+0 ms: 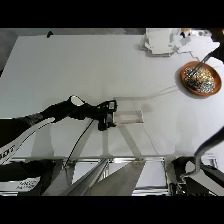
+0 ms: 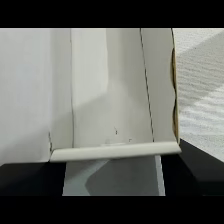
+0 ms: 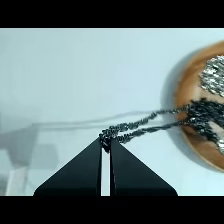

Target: Fold the box and place the chain.

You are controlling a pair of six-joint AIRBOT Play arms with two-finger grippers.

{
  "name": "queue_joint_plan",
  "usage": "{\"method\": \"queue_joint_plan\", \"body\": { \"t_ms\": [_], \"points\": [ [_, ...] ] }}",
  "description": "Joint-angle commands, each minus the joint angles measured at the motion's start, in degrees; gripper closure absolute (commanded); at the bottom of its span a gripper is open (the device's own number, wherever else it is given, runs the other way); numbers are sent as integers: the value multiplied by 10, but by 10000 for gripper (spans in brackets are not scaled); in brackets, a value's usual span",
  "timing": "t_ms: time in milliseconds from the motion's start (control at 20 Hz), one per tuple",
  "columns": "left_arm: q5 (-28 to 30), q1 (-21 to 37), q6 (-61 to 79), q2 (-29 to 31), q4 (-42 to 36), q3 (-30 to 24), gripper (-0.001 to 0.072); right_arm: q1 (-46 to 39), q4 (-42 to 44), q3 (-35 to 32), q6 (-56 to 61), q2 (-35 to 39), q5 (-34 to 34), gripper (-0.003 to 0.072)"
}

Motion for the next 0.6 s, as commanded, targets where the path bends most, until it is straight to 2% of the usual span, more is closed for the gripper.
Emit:
{"method": "queue_joint_plan", "body": {
  "t_ms": [0, 200, 550],
  "points": [
    [0, 0, 0, 0, 0, 0, 559, 52, 18, 0, 12, 58, 45, 670],
    [0, 0, 0, 0, 0, 0, 559, 110, 45, 0, 17, 103, 78, 670],
    [0, 0, 0, 0, 0, 0, 559, 238, 69, -8, 48, 147, 79, 670]
  ]
}}
